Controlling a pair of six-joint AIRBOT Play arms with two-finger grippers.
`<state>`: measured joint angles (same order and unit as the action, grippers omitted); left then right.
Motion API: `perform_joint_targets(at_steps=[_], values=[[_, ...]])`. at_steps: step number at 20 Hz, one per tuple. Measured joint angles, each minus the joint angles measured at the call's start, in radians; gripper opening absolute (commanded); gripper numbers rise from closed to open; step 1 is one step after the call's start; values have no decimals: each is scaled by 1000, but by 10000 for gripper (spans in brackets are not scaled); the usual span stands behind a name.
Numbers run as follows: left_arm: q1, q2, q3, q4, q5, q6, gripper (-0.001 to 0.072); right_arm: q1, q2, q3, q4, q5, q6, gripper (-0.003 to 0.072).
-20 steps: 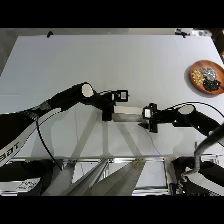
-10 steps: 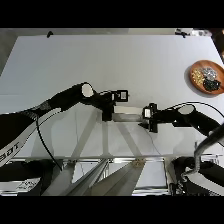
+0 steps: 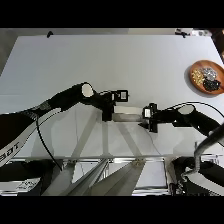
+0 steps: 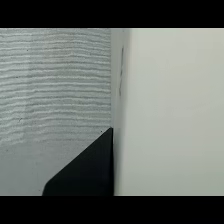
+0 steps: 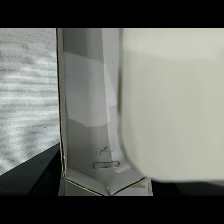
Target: Fold the box and place the chain.
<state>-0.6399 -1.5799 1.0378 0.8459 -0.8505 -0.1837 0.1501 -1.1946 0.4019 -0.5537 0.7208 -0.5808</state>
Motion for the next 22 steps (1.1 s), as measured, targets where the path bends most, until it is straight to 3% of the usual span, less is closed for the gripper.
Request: perform_joint_targets(at_steps=[6,7,8,9,17,22], values=[[0,1,0,-10,-38,-27,21,0,0,0,0,0,0,461],[0,2,0,-10,-60,-33,109,0,0,0,-1,0,-1,461],[1,3,0,-13,-89,-39,385,0,0,0,-1,0,-1,461],[1,6,0,-11,-121,-43,602,0,0,0,-1,0,0,461],[11,46,-1,-20,-156,-105,641,-1,0,0,0,-3,1,461],[103,119,-1,11,-161,-185,623,-1,0,0,1,-2,1,461]])
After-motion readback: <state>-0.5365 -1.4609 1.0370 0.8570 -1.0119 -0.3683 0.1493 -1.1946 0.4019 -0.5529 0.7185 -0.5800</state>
